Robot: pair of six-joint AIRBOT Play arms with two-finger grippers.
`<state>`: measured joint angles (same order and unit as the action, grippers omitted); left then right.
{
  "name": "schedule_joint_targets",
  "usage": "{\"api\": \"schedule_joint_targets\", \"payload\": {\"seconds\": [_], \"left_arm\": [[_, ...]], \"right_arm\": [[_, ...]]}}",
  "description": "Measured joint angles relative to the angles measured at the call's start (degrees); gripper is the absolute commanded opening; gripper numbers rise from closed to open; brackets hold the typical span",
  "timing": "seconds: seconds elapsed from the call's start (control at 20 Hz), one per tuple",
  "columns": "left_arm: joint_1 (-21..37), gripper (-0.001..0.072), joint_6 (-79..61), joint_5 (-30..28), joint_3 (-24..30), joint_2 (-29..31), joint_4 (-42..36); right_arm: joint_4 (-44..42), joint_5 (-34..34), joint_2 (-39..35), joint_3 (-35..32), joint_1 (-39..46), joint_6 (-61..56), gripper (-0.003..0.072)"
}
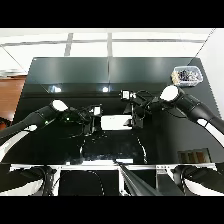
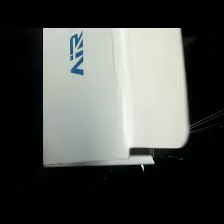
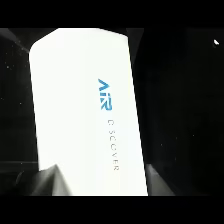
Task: Fold the box and place the chain.
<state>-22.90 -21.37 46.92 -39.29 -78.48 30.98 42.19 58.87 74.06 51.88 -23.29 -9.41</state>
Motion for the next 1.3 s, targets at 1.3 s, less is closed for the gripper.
{"api": "schedule_joint_targets", "payload": {"seconds": [1.3], "left_arm": [[0.0, 0.0357, 0.0, 0.0, 0.0, 0.0, 0.0]], "right_arm": [[0.5, 1.5, 0.2, -1.2, 0.0, -0.3, 0.0270]]}}
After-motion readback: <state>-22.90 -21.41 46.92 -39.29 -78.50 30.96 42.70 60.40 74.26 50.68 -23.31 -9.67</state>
